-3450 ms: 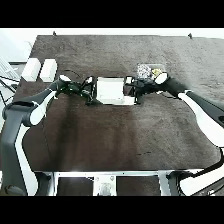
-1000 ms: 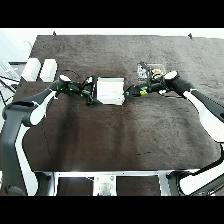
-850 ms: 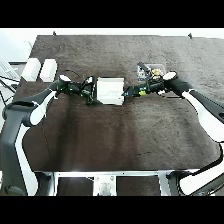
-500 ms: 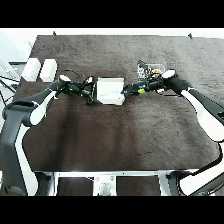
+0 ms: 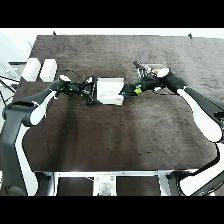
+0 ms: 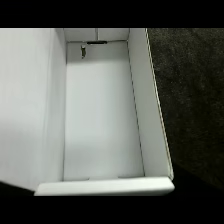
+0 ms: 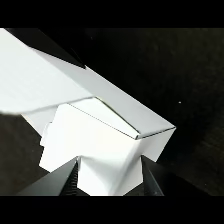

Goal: Fold the box and place the chain.

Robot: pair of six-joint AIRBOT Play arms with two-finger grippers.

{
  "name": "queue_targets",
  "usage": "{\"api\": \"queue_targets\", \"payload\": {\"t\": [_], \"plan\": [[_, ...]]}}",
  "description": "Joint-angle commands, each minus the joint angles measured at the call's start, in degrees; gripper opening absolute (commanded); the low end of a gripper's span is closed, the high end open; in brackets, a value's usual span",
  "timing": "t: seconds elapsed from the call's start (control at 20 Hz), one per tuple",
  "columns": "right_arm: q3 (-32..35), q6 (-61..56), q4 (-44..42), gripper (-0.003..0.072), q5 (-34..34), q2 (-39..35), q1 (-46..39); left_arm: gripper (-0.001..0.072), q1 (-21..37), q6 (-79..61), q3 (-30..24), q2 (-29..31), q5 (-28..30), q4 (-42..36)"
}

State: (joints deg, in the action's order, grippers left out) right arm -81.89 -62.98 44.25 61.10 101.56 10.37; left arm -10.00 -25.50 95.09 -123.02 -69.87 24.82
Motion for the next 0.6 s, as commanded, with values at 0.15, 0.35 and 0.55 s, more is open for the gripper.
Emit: {"api": "queue_targets", "payload": {"t": [0.15, 0.35, 0.55], "plan": [[-4.22, -10.6, 8.9, 0.0466, -1.09, 1.11, 4.13, 0.0288, 0.04, -0.02, 0.0, 0.0, -0.02, -0.02], [-6.32, -19.39, 16.85, 0.0466, -1.01, 2.14, 6.67, 0.0288, 0.04, -0.02, 0.0, -0.02, 0.0, 0.0], [-8.68, -27.74, 23.96, 0.0446, -0.11, 3.26, 8.68, 0.0288, 0.04, -0.02, 0.0, -0.02, 0.02, 0.0]]}}
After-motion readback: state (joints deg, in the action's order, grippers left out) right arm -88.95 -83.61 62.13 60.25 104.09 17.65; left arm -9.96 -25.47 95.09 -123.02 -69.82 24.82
